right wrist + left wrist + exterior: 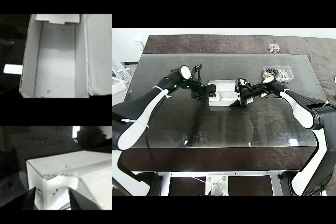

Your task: Fold the box and place the chain.

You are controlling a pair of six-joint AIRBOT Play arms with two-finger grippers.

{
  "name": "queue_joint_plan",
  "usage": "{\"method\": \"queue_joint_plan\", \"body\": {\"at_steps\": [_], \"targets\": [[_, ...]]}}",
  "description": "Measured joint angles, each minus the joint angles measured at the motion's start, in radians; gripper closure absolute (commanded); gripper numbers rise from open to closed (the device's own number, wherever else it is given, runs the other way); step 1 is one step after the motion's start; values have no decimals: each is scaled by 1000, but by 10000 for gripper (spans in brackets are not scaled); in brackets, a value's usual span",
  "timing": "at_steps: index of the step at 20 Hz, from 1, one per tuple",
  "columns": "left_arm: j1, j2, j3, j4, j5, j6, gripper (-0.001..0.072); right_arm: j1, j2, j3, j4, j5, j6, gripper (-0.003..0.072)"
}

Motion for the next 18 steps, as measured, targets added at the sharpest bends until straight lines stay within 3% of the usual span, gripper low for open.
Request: {"method": "queue_joint_plan", "body": {"at_steps": [7,8,9,18], "targets": [[-28,-50,82,90,-75,-84,249,0,0,0,0,0,0,91],[-29,-53,86,99,-80,-92,309,0,0,0,0,0,0,91],[-30,-56,89,112,-87,-98,468,0,0,0,0,0,0,91],[-32,-84,113,152,-121,-121,451,0,0,0,0,0,0,90]]}}
